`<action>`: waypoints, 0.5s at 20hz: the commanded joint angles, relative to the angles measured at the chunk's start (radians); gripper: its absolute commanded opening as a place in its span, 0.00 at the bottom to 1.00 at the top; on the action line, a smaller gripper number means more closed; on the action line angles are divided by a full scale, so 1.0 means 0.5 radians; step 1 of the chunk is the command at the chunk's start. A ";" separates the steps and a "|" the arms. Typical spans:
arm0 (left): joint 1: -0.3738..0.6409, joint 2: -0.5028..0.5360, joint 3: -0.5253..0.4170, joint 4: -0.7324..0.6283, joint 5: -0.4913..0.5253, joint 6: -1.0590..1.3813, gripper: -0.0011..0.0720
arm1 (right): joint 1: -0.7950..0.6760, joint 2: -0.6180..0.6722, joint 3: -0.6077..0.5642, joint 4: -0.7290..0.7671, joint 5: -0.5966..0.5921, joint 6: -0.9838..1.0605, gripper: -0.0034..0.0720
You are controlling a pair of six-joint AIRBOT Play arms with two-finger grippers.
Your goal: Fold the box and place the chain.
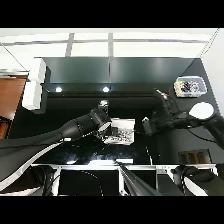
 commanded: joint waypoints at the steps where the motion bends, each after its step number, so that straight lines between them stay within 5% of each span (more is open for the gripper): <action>1: 0.000 -0.001 0.001 0.000 -0.002 0.000 0.05 | -0.275 0.195 -0.168 -0.231 0.049 -0.262 0.63; 5: 0.002 -0.001 0.001 0.001 0.009 0.000 0.05 | -0.228 0.256 -0.486 0.114 -0.577 -0.741 0.64; 6: 0.003 -0.001 0.001 0.000 0.007 0.000 0.05 | -0.182 0.256 -0.503 0.065 -0.678 -0.845 0.92; 7: 0.003 -0.001 0.001 0.000 0.007 0.000 0.05 | -0.128 0.256 -0.504 -0.007 -0.764 -0.984 1.00; 10: 0.003 -0.001 0.001 0.000 0.004 0.000 0.05 | 0.049 0.224 -0.504 -0.175 -0.917 -1.604 1.00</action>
